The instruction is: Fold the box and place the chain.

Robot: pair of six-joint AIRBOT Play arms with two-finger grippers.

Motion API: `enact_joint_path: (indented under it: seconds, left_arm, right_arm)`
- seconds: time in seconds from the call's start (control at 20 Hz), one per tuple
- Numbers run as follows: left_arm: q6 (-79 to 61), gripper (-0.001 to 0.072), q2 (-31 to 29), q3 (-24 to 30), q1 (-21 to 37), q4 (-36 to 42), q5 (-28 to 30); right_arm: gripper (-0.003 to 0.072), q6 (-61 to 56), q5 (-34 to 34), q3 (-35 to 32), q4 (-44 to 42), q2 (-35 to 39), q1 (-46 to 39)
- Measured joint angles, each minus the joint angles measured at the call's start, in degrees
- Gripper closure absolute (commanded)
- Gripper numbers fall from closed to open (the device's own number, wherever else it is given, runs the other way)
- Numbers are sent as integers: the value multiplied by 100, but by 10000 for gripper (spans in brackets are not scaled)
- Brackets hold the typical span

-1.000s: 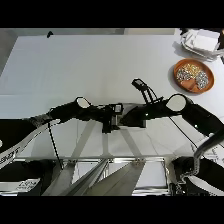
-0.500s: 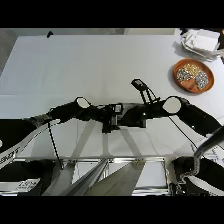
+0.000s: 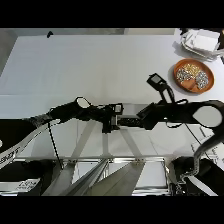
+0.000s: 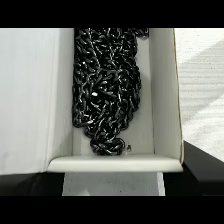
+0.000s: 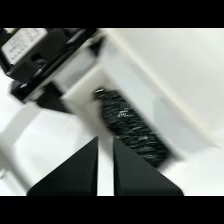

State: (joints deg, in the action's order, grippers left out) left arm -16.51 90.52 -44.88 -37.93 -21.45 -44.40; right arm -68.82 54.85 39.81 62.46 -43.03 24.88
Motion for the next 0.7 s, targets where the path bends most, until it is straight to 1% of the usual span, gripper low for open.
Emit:
enact_joint_path:
  seconds: [0.05,0.2,0.3,0.45,0.5,0.55,0.65,0.7]
  left_arm:
    - [0,346,0,0,2,0,-2]
    - [0,346,0,-2,0,0,-2]
    - [0,346,0,0,2,0,-2]
    - [0,346,0,0,2,0,0]
    - [0,346,0,0,0,0,0]
    - [0,346,0,0,0,0,0]
    - [0,346,0,0,0,0,0]
    - [0,345,0,0,0,0,-2]
  right_arm:
    - [669,11,-81,2,70,144,-149]
    - [674,341,-575,4,72,302,-560]
    - [674,706,-811,4,-37,92,-734]
    - [669,1403,-951,4,-321,-610,-855]
    - [644,1668,-946,2,-474,-863,-872]
    - [578,1952,-890,4,-693,-1106,-885]
    - [564,2597,-564,4,-1211,-1497,-905]
    - [535,2918,-323,4,-1449,-1631,-909]
